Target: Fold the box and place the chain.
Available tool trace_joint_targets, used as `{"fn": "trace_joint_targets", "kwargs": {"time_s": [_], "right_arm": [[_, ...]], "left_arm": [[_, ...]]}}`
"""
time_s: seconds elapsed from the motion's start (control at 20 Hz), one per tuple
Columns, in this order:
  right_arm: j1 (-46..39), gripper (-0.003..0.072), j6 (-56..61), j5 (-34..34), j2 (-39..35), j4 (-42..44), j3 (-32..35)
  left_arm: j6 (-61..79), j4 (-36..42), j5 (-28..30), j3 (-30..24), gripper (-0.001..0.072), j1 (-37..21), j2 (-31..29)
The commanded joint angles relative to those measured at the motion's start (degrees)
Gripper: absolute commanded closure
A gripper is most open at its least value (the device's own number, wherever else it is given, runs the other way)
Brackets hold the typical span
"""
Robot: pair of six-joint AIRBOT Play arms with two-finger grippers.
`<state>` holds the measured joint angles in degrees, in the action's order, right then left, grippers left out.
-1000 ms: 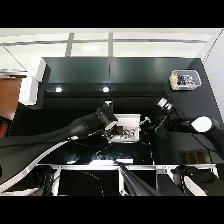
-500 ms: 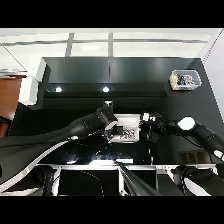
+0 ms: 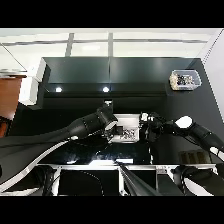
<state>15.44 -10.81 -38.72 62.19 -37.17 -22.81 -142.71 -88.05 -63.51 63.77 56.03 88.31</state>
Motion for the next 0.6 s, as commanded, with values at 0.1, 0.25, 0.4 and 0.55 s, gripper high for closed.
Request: {"fn": "trace_joint_targets", "kwargs": {"time_s": [0.1,0.25,0.4,0.55], "right_arm": [[0.02,0.0652,1.44,-0.13,0.11,-1.77,-0.02],[-0.79,0.0651,7.45,-0.31,-2.03,-2.54,-0.22],[-4.20,0.0650,14.40,-3.65,-7.41,-5.11,-1.77],[-8.37,0.0651,31.56,-10.49,-15.13,-13.86,-5.60]], "left_arm": [[0.02,0.02,-0.02,0.07,0.0684,-0.04,0.02],[0.02,0.02,0.00,0.07,0.0684,-0.04,0.02],[0.02,0.00,0.02,0.07,0.0684,-0.04,0.02],[0.00,0.02,0.02,0.07,0.0684,-0.04,0.02]]}}
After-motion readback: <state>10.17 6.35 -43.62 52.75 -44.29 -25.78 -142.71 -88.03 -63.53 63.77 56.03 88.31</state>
